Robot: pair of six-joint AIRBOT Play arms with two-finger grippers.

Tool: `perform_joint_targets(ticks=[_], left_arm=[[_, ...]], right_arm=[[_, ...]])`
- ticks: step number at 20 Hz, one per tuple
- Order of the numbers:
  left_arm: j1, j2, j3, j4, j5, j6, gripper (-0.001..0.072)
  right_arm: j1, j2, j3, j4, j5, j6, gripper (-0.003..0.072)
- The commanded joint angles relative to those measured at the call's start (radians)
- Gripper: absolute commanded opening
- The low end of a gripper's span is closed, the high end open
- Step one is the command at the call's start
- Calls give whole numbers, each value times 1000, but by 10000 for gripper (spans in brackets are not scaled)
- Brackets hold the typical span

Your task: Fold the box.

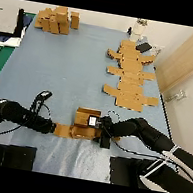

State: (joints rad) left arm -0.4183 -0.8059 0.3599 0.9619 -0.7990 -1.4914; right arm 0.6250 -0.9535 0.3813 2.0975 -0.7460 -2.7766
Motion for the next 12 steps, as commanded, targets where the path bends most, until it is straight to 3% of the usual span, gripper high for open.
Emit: perform_joint_targets(ticks=[1,5,12], left_arm=[[0,-10,-16,-123,39,111,9],[0,-10,-72,-167,67,142,9],[0,-10,-75,-241,87,198,9]], right_arm=[[0,-1,0,0,0,0,464],[0,-1,0,1,0,0,464],[0,-1,0,0,0,0,464]])
